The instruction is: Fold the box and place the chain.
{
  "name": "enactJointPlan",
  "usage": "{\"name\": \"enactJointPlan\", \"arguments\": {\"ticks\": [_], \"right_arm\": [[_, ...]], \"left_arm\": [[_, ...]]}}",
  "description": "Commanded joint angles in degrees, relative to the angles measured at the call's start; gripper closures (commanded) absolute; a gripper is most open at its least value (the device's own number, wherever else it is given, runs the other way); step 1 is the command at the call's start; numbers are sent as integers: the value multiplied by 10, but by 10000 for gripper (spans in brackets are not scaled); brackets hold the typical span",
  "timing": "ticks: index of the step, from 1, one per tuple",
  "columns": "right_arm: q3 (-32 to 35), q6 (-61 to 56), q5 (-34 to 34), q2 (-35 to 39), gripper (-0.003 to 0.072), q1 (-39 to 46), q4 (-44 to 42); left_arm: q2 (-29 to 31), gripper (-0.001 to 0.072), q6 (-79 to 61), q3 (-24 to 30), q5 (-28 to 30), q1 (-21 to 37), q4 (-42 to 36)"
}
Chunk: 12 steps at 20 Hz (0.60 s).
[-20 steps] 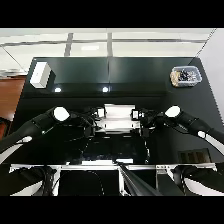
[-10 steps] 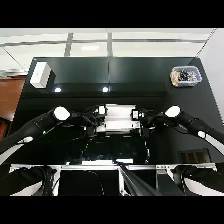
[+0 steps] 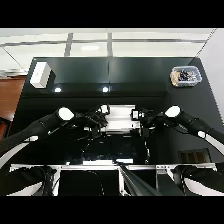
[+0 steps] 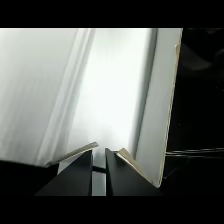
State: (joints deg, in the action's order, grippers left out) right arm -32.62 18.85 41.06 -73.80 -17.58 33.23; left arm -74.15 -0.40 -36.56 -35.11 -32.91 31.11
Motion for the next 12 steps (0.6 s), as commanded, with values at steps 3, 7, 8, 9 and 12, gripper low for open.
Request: {"name": "enactJointPlan", "arguments": {"ticks": [3, 7, 8, 9, 12], "right_arm": [[0, 0, 0, 0, 274, 0, 0], [0, 0, 0, 0, 274, 0, 0], [0, 0, 0, 0, 274, 0, 0], [0, 0, 0, 0, 275, 0, 0], [0, 0, 0, 0, 274, 0, 0]], "left_arm": [[-14, 597, -18, 0, 7, -11, -20], [-14, 597, -18, 0, 18, -10, -20], [-14, 597, -18, 0, 21, -10, -20], [-14, 597, -18, 0, 22, -10, -20], [-14, 672, -18, 0, 21, -11, -20]]}}
